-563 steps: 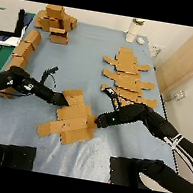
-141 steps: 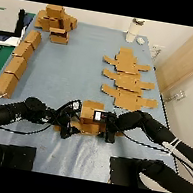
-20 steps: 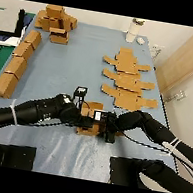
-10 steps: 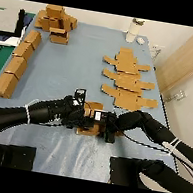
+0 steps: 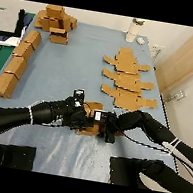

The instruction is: Fold the box.

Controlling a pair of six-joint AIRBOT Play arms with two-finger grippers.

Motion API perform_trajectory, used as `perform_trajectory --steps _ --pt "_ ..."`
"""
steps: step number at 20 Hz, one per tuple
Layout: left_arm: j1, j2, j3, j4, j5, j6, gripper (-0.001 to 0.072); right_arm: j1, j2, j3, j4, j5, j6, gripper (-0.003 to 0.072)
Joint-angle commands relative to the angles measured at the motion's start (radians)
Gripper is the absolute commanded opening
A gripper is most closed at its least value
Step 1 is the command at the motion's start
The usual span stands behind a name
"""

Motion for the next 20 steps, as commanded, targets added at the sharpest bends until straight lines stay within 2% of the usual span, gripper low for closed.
perform_trajectory --steps 1,11,12,13,20 --pt "-0.015 -0.003 0.002 0.004 0.011 0.010 0.0013 0.001 -0.001 0.000 0.000 0.000 0.000 0.0495" --pt "-0.026 0.000 0.005 -0.056 0.035 0.069 0.0017 0.001 -0.001 0.000 0.000 0.000 0.000 0.0495" --pt "-0.026 0.005 0.005 -0.058 0.029 0.068 0.0211 0.001 -0.001 0.000 0.000 0.000 0.000 0.0495" --pt "-0.024 0.012 0.005 -0.058 0.021 0.063 0.0436 0.001 -0.001 0.000 0.000 0.000 0.000 0.0495" --pt "0.014 0.069 0.005 -0.089 -0.010 0.061 0.0448 0.001 -0.001 0.000 0.000 0.000 0.000 0.0495"
